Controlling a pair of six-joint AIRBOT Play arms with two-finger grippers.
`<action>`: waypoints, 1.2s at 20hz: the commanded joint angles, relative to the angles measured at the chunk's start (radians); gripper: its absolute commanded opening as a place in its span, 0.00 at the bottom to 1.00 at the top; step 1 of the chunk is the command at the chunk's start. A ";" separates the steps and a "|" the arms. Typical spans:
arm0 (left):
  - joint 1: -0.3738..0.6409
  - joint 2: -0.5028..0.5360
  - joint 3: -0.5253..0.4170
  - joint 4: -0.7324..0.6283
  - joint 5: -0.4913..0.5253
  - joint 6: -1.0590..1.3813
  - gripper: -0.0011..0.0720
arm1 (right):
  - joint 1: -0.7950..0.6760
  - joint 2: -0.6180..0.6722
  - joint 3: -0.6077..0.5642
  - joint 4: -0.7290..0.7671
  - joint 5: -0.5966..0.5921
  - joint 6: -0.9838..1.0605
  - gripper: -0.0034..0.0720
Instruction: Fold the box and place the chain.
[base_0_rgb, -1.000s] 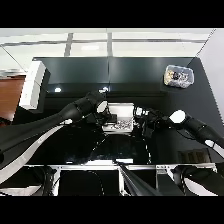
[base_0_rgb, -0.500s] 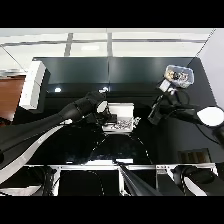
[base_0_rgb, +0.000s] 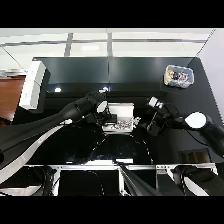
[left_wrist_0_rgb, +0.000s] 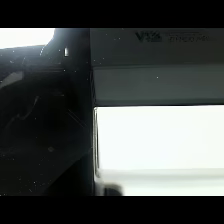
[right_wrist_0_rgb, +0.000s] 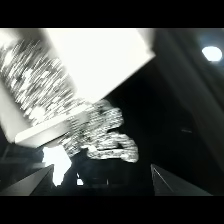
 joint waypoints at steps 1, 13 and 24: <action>0.001 0.000 0.000 0.000 0.000 0.000 0.05 | 0.002 -0.149 0.002 0.186 0.014 -0.368 1.00; 0.001 0.000 0.000 0.000 0.001 0.000 0.05 | 0.002 -0.312 0.101 0.174 0.026 -0.435 1.00; 0.001 0.000 0.000 0.000 0.000 0.000 0.05 | 0.001 -0.350 0.101 0.170 0.016 -0.411 0.24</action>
